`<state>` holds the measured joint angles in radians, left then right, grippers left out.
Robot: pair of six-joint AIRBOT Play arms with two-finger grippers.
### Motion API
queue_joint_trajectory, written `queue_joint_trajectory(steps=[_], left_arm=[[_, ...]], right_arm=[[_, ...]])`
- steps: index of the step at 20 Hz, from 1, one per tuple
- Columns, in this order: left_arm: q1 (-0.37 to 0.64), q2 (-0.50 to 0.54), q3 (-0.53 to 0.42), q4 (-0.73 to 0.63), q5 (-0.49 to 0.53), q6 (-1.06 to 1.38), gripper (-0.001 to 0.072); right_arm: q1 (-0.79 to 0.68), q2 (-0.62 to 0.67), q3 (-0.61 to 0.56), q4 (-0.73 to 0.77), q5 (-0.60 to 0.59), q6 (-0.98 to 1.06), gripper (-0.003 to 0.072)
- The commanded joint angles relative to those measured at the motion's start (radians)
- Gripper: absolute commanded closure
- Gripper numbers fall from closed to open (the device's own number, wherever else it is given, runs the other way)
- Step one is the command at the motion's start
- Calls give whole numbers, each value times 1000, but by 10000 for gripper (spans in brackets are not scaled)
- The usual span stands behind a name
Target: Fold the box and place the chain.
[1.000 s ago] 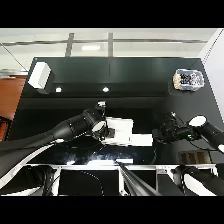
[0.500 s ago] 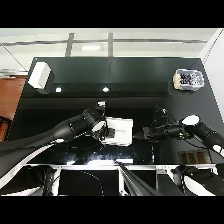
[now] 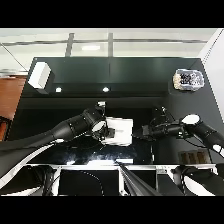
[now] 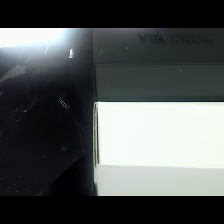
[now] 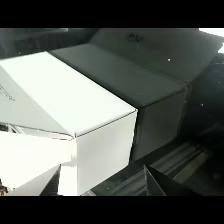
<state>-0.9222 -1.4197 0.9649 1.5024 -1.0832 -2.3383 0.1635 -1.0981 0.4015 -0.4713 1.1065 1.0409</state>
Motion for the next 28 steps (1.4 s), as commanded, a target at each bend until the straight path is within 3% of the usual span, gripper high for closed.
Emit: queue_joint_trajectory(steps=[1,5,8,9,14,16,17,23,24,25,28], left_arm=[[1,0,0,0,1,0,680],[1,0,0,0,0,0,680],[1,0,0,2,2,0,680],[1,0,0,10,2,0,680],[1,0,0,12,2,0,680],[1,0,0,12,2,0,680],[1,0,0,12,2,0,680],[1,0,0,11,2,0,680],[1,0,0,12,2,0,680],[1,0,0,12,2,0,680],[1,0,0,12,2,0,680]], right_arm=[[79,0,29,-29,-49,92,120],[267,0,92,-134,-196,285,120],[377,0,140,-346,-267,549,123],[412,0,153,-423,-281,628,202],[573,0,238,-820,-253,1056,217],[612,0,262,-909,-233,1154,218],[628,-2,272,-949,-223,1189,288],[673,-127,386,-1017,-85,1298,294],[685,-145,404,-1027,-69,1322,343],[697,-153,417,-1025,-72,1324,452],[711,-160,428,-1030,-76,1373,460]])
